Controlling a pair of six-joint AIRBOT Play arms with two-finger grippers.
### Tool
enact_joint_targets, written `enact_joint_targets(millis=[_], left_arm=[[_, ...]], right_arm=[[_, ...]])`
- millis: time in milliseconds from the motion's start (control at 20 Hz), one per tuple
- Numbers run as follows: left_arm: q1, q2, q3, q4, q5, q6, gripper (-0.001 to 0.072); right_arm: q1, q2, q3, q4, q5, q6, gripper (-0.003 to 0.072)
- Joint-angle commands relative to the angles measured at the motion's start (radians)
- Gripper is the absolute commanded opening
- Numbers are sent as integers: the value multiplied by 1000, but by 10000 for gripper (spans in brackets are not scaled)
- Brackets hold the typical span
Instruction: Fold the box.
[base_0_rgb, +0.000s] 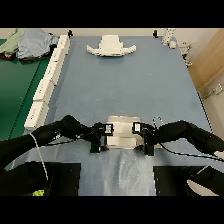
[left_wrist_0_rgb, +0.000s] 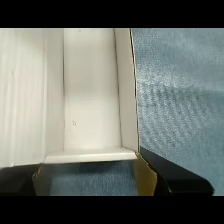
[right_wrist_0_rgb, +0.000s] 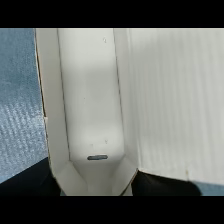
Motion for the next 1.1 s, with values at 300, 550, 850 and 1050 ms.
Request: enact_joint_targets(millis=[300,550,850,1050], left_arm=[[-5,-9,2,-3,32,-22,629],[-10,-9,2,-4,32,-22,631],[-37,-10,2,-6,41,-23,687],[-37,-10,2,-6,41,-23,451]], right_arm=[[1,0,0,0,0,0,528],[1,0,0,0,0,0,529],[1,0,0,0,0,0,528],[1,0,0,0,0,0,528]])
